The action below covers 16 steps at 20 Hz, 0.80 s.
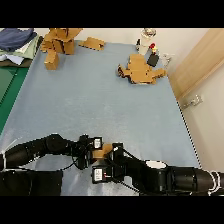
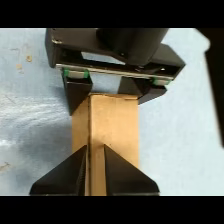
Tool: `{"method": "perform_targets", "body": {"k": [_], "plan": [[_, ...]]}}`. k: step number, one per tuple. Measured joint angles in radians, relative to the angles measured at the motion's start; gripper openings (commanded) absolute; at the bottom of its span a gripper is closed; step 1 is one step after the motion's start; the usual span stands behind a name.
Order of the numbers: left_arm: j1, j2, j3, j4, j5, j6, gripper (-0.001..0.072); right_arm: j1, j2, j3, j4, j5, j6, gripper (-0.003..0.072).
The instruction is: Fold the box.
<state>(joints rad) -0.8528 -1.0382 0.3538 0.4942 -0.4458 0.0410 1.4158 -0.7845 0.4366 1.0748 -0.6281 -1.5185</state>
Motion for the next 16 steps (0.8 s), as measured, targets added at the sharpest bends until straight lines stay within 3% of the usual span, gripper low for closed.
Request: {"method": "perform_targets", "body": {"k": [6, 12, 13, 16], "plan": [[0.0, 0.0, 0.0, 0.0, 0.0, 0.0, 0.0523, 0.0, 0.022, 0.014, 0.024, -0.02, 0.0, 0.0163], [0.0, 0.0, 0.0, 0.0, 0.0, 0.0, 0.0523, 0.0, 0.18, 0.097, 0.093, -0.274, 0.139, 0.0154], [0.0, 0.0, 0.0, 0.0, 0.0, 0.0, 0.0523, 0.0, 0.211, 0.1, 0.126, -0.309, 0.203, 0.001], [0.0, 0.0, 0.0, 0.0, 0.0, 0.0, 0.0523, -0.001, 0.3, 0.062, 0.242, -0.352, 0.498, 0.0002]]}}
